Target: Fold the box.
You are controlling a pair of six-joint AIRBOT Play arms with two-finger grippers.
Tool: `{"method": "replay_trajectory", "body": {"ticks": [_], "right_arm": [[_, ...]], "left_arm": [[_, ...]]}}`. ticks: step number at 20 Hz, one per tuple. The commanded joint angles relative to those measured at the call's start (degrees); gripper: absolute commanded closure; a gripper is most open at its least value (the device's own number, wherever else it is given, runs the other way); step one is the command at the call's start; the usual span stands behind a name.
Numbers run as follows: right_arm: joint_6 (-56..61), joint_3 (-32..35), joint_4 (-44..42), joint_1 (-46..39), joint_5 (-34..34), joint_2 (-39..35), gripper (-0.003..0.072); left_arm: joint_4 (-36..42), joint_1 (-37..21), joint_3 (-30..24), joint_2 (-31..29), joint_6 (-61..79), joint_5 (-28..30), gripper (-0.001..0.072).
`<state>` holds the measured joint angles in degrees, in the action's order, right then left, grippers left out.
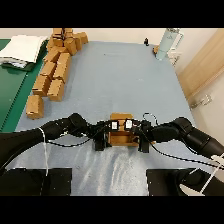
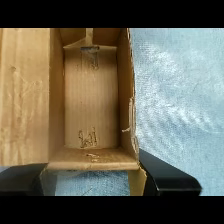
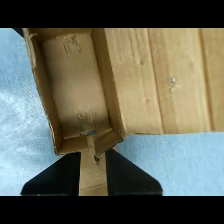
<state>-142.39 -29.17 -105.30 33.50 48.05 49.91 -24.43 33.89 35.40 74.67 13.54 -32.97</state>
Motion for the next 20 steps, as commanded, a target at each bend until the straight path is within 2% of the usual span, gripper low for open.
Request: {"method": "replay_trajectory", "body": {"ticks": [1, 7, 14, 15, 16, 17, 20], "right_arm": [[0.0, 0.4, -1.6, 0.2, -1.3, 0.0, 0.0465], [0.0, 2.4, -7.2, 0.2, -4.9, 0.0, 0.0465], [0.0, 3.4, -7.7, 0.2, -7.6, 0.0, 0.0459], [0.0, 3.6, -7.7, 0.2, -7.9, 0.1, 0.039], [0.0, 4.0, -7.9, 0.2, -9.0, 0.1, 0.0196], [0.0, 4.5, -8.3, 0.2, -9.9, 0.1, 0.0091], [-0.2, 5.0, -8.5, 0.2, -10.5, 0.0, 0.0091]], "left_arm": [[0.0, 0.0, 0.0, 0.0, 0.0, 0.0, 0.0245], [0.0, 0.0, 0.0, 0.0, 0.0, 0.0, 0.0245], [0.0, 0.0, 0.0, 0.0, 0.0, 0.0, 0.0244], [0.0, 0.0, 0.0, 0.0, 0.0, 0.0, 0.0245], [0.0, 0.0, 0.0, 0.0, 0.0, 0.0, 0.0245], [0.0, 0.0, 0.0, 0.0, 0.0, 0.0, 0.0245], [0.0, 0.0, 0.0, 0.0, 0.0, 0.0, 0.0245]]}}
